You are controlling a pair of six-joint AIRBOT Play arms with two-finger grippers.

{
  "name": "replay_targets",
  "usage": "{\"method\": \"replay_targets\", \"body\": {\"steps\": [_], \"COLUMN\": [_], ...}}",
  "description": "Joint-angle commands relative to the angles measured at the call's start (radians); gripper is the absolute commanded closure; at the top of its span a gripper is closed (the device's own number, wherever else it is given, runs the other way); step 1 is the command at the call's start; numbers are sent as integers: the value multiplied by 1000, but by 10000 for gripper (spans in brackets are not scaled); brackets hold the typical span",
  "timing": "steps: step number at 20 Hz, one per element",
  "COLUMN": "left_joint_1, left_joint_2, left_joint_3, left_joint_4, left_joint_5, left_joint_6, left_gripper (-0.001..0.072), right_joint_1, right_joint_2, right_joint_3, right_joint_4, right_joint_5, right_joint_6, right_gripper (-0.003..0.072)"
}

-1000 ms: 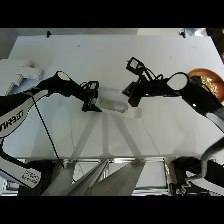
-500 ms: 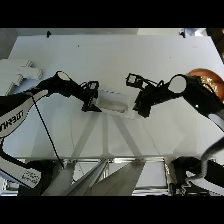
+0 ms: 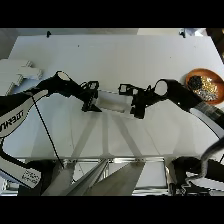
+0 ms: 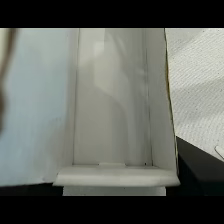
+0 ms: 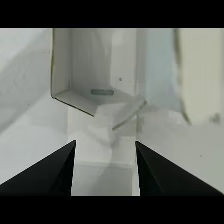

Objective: Fold the box and place the chain.

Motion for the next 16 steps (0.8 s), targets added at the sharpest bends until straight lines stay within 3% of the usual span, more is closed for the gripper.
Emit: {"method": "replay_targets", "body": {"steps": [1, 8, 11, 16], "left_joint_1": [1, 0, 1, 1], "left_joint_2": [1, 1, 1, 1], "left_joint_3": [1, 1, 1, 1], "left_joint_4": [0, 0, 0, 0], "left_joint_5": [0, 0, 0, 0], "left_joint_6": [0, 0, 0, 0], "left_gripper": [315, 315, 315, 315], "right_joint_1": [33, 34, 34, 34], "right_joint_2": [-20, -20, -20, -21], "right_joint_3": [0, 0, 0, 0], "right_joint_4": [2, 33, 47, 64], "right_joint_5": [-30, -39, -40, -96], "right_joint_6": [-30, -29, -30, -29], "right_gripper": [336, 398, 466, 470]}}
